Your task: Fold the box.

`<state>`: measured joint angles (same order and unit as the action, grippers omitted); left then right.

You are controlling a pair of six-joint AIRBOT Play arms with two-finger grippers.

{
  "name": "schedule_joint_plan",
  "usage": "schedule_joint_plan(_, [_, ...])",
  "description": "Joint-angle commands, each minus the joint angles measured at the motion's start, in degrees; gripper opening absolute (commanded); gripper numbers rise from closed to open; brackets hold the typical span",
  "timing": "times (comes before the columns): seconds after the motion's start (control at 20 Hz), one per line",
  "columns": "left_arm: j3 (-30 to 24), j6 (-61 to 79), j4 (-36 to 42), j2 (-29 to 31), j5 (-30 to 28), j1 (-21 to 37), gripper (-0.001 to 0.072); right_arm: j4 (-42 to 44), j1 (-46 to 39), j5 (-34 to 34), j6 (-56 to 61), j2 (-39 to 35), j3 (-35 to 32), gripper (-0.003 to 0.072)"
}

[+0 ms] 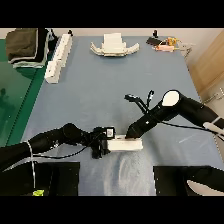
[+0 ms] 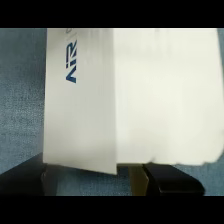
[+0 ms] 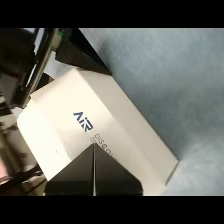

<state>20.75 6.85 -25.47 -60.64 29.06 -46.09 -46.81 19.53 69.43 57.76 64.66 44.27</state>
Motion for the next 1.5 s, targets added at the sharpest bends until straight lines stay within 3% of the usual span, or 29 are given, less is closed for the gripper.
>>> schedule_joint_plan(0.0, [0.0, 0.0, 0.0, 0.0, 0.0, 0.0, 0.0471, -9.5, 8.6, -12.8, -2.9, -6.8, -2.4, 0.0004])
schedule_joint_plan(0.25, [0.0, 0.0, 0.0, 0.0, 0.0, 0.0, 0.0471, -18.5, 21.2, -23.9, -2.9, -16.3, -7.8, 0.0003])
schedule_joint_plan(0.45, [0.0, 0.0, 0.0, 0.0, 0.0, 0.0, 0.0471, -29.4, 27.0, -25.4, -2.9, -20.9, -11.4, 0.0032])
schedule_joint_plan(0.55, [0.0, 0.0, 0.0, 0.0, 0.0, 0.0, 0.0471, -31.6, 27.0, -25.8, -4.5, -20.3, -11.4, 0.0335])
schedule_joint_plan(0.6, [0.0, 0.0, 0.0, 0.0, 0.0, 0.0, 0.0470, -31.8, 27.0, -26.1, -6.3, -19.8, -11.4, 0.0406])
schedule_joint_plan(0.9, [0.0, 0.0, 0.0, 0.0, 0.0, 0.0, 0.0470, -30.7, 27.0, -26.0, -12.2, -14.6, -11.4, 0.0418])
schedule_joint_plan(1.0, [0.0, 0.0, 0.0, 0.0, 0.0, 0.0, 0.0470, -30.8, 27.0, -26.0, -14.4, -12.9, -11.4, 0.0488])
schedule_joint_plan(1.45, [0.0, 0.0, 0.0, 0.0, 0.0, 0.0, 0.0471, -30.8, 27.0, -25.8, -15.4, -15.3, -11.2, 0.0488])
